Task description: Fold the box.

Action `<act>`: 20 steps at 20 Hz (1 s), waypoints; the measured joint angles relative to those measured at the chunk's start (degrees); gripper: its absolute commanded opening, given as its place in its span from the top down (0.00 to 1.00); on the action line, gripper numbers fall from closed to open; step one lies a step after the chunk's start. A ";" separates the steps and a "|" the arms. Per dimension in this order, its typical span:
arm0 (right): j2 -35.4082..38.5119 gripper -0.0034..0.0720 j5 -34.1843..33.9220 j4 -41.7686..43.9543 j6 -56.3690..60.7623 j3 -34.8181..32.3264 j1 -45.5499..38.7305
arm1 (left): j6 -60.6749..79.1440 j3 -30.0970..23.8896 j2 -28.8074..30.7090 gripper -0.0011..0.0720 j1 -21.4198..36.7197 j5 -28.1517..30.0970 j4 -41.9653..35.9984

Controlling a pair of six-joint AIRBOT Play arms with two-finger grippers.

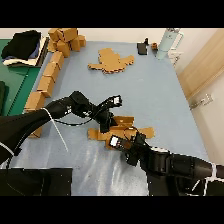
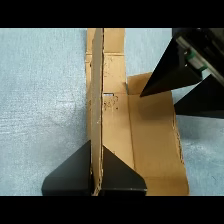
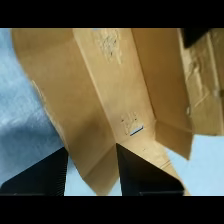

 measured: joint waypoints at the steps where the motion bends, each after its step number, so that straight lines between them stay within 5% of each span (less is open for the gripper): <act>1: -0.20 0.37 0.66 -1.27 0.55 0.00 0.02 | 0.00 0.02 0.00 0.97 0.00 -0.02 0.00; 12: 2.49 0.36 0.98 -5.31 4.76 1.57 0.13 | 0.02 0.00 0.00 0.97 -0.07 -0.04 0.00; 13: 2.60 0.34 0.66 -5.33 4.85 1.62 0.13 | 0.02 0.00 0.00 0.97 -0.07 -0.04 0.00; 14: 2.71 0.00 0.46 -5.46 5.03 1.66 0.13 | 0.02 0.00 0.00 0.97 -0.07 -0.02 0.00; 20: 3.91 0.00 -1.03 -6.58 4.09 1.68 -3.06 | 0.02 0.02 0.00 0.97 -0.09 -0.04 0.00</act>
